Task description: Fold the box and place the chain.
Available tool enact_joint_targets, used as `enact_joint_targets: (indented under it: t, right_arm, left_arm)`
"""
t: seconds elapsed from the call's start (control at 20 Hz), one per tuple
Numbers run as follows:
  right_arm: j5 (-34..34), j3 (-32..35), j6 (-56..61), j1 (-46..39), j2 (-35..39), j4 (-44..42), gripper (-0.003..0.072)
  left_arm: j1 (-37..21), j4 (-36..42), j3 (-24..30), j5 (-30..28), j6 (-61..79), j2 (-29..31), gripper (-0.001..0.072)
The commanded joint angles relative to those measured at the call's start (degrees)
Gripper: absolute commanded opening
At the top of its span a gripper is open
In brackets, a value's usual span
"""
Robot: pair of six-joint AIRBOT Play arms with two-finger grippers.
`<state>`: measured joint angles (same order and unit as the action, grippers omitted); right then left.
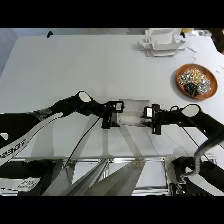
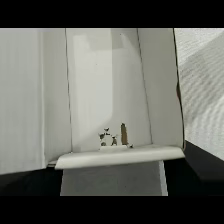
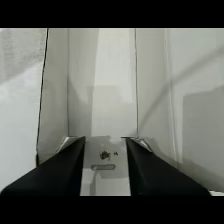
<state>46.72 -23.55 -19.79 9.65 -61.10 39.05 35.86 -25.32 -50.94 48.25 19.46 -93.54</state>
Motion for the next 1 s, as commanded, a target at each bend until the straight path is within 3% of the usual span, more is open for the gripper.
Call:
enact_joint_targets:
  t: [0.0, 0.05, 0.25, 0.45, 0.5, 0.6, 0.65, 0.75, 0.95]
  right_arm:
    - [-0.68, 0.04, 0.46, -0.2, -0.22, -0.15, 0.0381]
    - [-0.61, 0.04, 0.79, -0.81, -0.2, -0.07, 0.0416]
    - [-0.15, 0.04, 11.72, -2.03, 1.03, 4.42, 0.0415]
    - [1.62, 0.04, 25.07, -2.03, 11.85, 12.0, 0.0393]
    - [1.86, 0.04, 29.27, -2.03, 15.37, 12.31, 0.0324]
    - [2.1, 0.04, 40.04, -2.03, 21.42, 12.37, 0.0068]
    - [1.7, 0.04, 45.57, -2.03, 23.78, 13.22, 0.0025]
    - [-1.2, 0.04, 58.66, -2.03, 26.91, 17.03, 0.0025]
    - [-7.28, 0.04, 98.47, -2.64, 25.59, 35.41, 0.0024]
  left_arm:
    - [-0.04, 0.0, 0.0, -0.02, 0.0, 0.0, 0.003]
    - [-0.04, 0.0, 0.0, -0.02, 0.0, 0.0, 0.003]
    - [-0.04, 0.0, 0.0, -0.02, 0.0, 0.0, 0.003]
    - [-0.04, 0.0, 0.0, -0.02, 0.0, 0.0, 0.003]
    - [-0.04, 0.0, 0.0, -0.02, 0.0, 0.0, 0.003]
    - [-0.04, 0.0, 0.0, -0.02, 0.0, 0.0, 0.003]
    - [-0.04, 0.0, 0.0, -0.02, 0.0, 0.0, 0.003]
    - [-0.04, 0.0, 0.0, -0.02, 0.0, 0.0, 0.003]
    - [-0.04, 0.0, 0.0, -0.02, 0.0, 0.0, 0.003]
